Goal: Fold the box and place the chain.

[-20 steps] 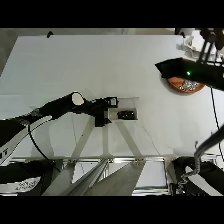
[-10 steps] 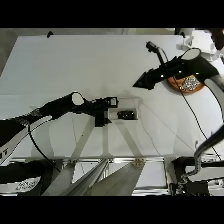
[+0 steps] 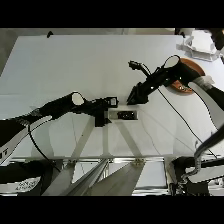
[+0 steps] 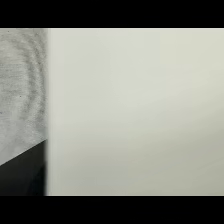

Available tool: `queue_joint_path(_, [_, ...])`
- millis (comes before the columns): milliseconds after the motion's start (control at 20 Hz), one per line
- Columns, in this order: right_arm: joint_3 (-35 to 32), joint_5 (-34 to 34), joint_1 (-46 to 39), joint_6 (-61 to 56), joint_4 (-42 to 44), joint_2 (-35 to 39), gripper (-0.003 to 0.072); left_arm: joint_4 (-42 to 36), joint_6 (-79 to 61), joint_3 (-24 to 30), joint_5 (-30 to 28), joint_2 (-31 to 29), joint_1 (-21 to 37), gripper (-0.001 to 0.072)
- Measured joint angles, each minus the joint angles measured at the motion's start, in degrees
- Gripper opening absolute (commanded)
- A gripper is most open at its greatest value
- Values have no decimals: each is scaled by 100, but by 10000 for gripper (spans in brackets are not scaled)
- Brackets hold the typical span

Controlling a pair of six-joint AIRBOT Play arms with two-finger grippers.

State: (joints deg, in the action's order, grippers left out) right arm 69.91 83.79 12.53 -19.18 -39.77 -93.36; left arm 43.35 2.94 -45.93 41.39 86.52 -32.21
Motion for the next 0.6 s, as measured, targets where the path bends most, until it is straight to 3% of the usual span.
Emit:
queue_joint_path(100, [-188, -26, 44, 15, -24, 197, 309, 0, 0, 0, 0, 0, 0, 272])
queue_joint_path(150, [-293, -72, 57, 20, -35, 326, 347, -2, 0, 0, 2, 0, 0, 272])
queue_joint_path(400, [-798, -439, 184, 116, -114, 1047, 349, -2, 0, 0, 0, 0, 0, 272])
queue_joint_path(500, [-949, -627, 315, 146, -249, 1255, 408, 0, 0, 0, 0, 0, 0, 272])
queue_joint_path(600, [-1045, -782, 470, 149, -444, 1373, 414, -2, 0, 0, 0, 0, 0, 272])
